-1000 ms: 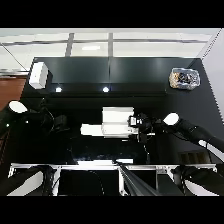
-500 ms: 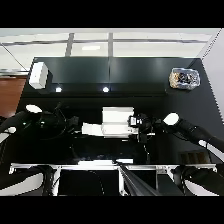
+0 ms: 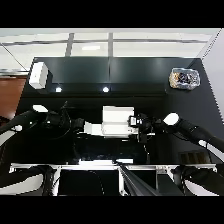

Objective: Fold the box and place the chain.

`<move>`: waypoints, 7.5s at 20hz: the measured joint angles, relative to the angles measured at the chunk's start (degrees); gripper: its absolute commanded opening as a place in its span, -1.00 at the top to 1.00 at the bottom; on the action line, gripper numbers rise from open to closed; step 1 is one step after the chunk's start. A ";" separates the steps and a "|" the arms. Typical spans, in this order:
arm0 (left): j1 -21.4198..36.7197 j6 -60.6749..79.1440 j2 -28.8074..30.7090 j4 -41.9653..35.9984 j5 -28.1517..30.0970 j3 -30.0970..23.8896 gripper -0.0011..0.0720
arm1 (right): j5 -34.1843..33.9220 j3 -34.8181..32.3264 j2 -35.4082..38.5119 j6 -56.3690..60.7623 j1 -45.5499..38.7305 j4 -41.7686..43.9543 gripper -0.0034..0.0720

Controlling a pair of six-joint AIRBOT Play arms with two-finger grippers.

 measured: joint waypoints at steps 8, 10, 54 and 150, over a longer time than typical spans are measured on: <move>-3.78 0.33 -0.07 -0.37 -1.01 4.79 -0.70 | 0.00 0.00 0.00 0.00 0.00 0.00 0.86; -3.96 0.35 -0.09 -0.35 -1.79 5.62 -0.77 | 0.00 0.00 0.00 0.00 0.00 0.00 0.86; -34.47 -53.88 -0.07 36.20 8.17 22.03 -0.11 | -0.02 0.00 0.00 0.02 0.00 0.00 0.86; -42.21 -79.54 -7.98 57.72 0.90 30.99 0.89 | 0.94 1.53 3.48 11.89 1.62 6.38 0.29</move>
